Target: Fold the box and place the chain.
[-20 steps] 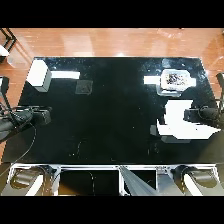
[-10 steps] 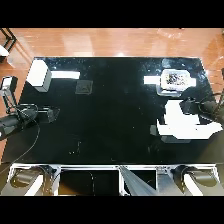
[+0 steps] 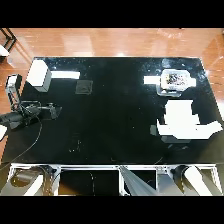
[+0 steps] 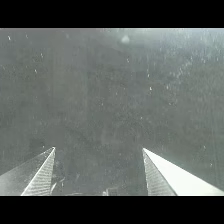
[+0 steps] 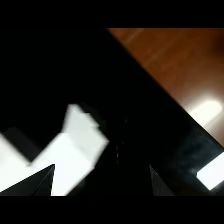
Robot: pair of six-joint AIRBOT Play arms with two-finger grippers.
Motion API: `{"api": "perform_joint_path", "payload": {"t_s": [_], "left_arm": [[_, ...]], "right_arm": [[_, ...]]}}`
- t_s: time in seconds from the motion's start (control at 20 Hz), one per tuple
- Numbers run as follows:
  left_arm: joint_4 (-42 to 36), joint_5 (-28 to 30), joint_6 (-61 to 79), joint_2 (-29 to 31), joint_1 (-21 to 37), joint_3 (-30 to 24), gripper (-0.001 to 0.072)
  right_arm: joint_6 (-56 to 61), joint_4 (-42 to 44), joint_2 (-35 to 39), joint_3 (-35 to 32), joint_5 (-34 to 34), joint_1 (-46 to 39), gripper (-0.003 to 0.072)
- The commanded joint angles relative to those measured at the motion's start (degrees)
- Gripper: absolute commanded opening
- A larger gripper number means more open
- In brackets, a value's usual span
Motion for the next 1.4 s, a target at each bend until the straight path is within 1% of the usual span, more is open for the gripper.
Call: {"api": "perform_joint_path", "payload": {"t_s": [0.0,0.05,0.1,0.15,0.2,0.3,0.5,0.6,0.75,0.9,1.35], "left_arm": [[0.02,2.58,-0.04,-0.46,0.04,-0.02,0.0640],[0.00,3.28,-0.39,-0.52,0.04,-0.02,0.0640],[-0.02,3.89,-0.48,-0.61,0.04,-0.02,0.0640],[-0.15,4.33,-0.48,-0.70,0.04,-0.02,0.0640],[-0.24,4.52,-0.48,-0.76,0.04,-0.02,0.0640],[-0.22,4.52,-0.48,-0.92,0.04,-0.02,0.0640],[-0.20,4.68,-0.46,-1.81,0.04,-0.02,0.0640],[-0.20,4.94,-0.46,-2.67,0.04,-0.02,0.0640],[-0.22,6.54,-0.46,-3.74,0.04,-0.02,0.0640],[-0.20,7.98,-0.46,-4.37,0.04,-0.02,0.0640],[-0.20,7.91,-0.46,-4.72,0.04,-0.02,0.0640]], "right_arm": [[-10.05,6.36,-7.32,1.77,4.55,-13.97,0.0703],[-15.06,11.30,-9.31,1.77,5.11,-15.78,0.0702],[-20.76,18.16,-11.26,1.79,5.51,-17.22,0.0702],[-25.88,24.33,-13.44,2.05,6.93,-18.21,0.0702],[-29.64,28.57,-16.13,2.73,9.22,-18.93,0.0702],[-32.28,31.56,-23.04,6.03,15.04,-18.69,0.0702],[-29.27,30.14,-37.05,17.33,28.57,-15.89,0.0702],[-28.15,26.62,-41.90,21.33,31.61,-12.87,0.0702],[-28.17,25.11,-46.36,24.85,31.69,-9.66,0.0702],[-28.17,23.76,-49.22,26.05,32.98,-8.50,0.0702],[-28.41,23.91,-50.60,26.05,32.96,-8.44,0.0701]]}}
